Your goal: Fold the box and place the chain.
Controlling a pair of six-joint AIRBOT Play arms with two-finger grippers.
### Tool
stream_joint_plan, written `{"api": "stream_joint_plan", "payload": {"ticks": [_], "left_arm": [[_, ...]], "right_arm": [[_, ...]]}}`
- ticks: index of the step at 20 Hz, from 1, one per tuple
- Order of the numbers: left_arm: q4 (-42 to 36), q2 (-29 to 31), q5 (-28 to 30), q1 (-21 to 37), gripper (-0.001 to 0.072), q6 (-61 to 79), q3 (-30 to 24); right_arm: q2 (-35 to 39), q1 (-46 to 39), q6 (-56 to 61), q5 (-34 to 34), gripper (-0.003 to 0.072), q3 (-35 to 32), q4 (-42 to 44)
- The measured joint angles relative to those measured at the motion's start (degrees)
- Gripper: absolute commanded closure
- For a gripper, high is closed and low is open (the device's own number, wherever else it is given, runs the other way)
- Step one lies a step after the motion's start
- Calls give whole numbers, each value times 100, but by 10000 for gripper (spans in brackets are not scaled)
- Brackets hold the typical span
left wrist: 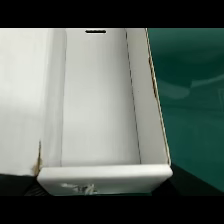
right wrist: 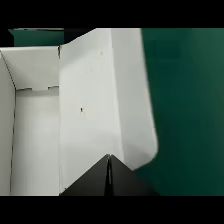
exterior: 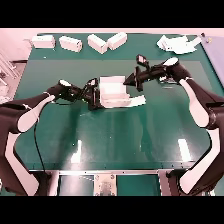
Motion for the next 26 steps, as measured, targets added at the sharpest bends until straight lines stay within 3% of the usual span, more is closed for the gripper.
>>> {"api": "stream_joint_plan", "payload": {"ticks": [3, 4, 5, 6, 12, 15, 23, 24, 26], "left_arm": [[-2, 0, -2, 0, 75, 0, 0], [-2, 0, -2, 0, 75, 0, 0], [-2, 0, -2, 0, 75, 0, 0], [-4, 0, -2, 0, 75, -2, 0], [-2, 0, -7, 0, 75, -2, 0], [-4, 0, -7, 0, 75, -2, 0], [-4, 0, -7, 0, 75, -2, 0], [-2, 0, -7, 0, 75, -2, 2], [-4, 0, -7, 0, 75, -2, 0]], "right_arm": [[621, -15, 308, -133, 676, -354, -402], [872, -26, 374, -273, 572, -614, -522], [1097, -46, 411, -411, 218, -883, -619], [1296, -76, 411, -531, 53, -1182, -730], [1646, -186, -13, -815, 45, -2282, -992], [1545, -203, -243, -887, -6, -2426, -1027], [1281, -24, -588, -1034, -4, -2511, -1014], [1255, -7, -603, -1080, 5, -2511, -1012], [1213, 44, -627, -1163, 140, -2509, -994]]}}
